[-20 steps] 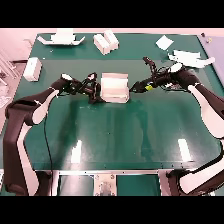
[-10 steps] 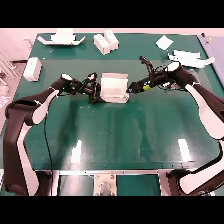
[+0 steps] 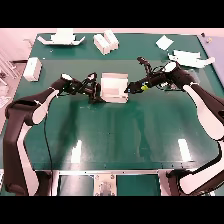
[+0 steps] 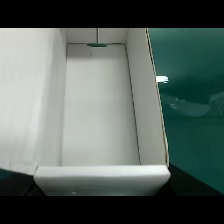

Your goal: Fold the box and place the chain.

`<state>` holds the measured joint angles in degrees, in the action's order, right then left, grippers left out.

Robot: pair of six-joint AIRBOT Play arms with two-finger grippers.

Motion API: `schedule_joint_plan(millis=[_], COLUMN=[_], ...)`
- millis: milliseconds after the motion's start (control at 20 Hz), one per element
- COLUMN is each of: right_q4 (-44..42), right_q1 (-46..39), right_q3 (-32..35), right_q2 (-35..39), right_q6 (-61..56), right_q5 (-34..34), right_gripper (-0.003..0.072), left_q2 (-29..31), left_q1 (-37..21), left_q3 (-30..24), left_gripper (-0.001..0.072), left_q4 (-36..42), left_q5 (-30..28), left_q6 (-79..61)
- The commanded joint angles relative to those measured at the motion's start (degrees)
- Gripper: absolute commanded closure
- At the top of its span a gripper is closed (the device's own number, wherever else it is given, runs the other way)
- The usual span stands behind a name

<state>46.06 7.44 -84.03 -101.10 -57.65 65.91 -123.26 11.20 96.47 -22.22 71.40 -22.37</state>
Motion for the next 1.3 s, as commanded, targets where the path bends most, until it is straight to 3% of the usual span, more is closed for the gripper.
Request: schedule_joint_plan(millis=[0, 450, 700, 850, 1250], right_q4=[2.9, 3.1, 13.9, 14.8, 26.0], right_q1=[1.8, 3.4, 6.0, 7.4, 11.5], right_q3=[0.0, -0.2, -0.2, -0.8, -7.6], right_q2=[0.0, 0.0, 0.0, 0.0, -1.1], right_q6=[-2.5, -7.6, -17.9, -22.4, -36.5], right_q5=[-1.7, -3.7, -5.4, -5.3, -2.1], right_gripper=[0.0254, 0.0255, 0.0255, 0.0255, 0.0268], left_q2=[0.0, 0.0, 0.0, 0.0, 0.0], left_q1=[0.0, 0.0, 0.0, 0.0, 0.0], left_q3=[0.0, 0.0, 0.0, 0.0, 0.0], left_gripper=[0.0312, 0.0312, 0.0312, 0.0312, 0.0312], left_q4=[0.0, 0.0, 0.0, 0.0, 0.0], left_q5=[0.0, 0.0, 0.0, 0.0, 0.0], left_q6=[0.0, 0.0, 0.0, 0.0, 0.0])
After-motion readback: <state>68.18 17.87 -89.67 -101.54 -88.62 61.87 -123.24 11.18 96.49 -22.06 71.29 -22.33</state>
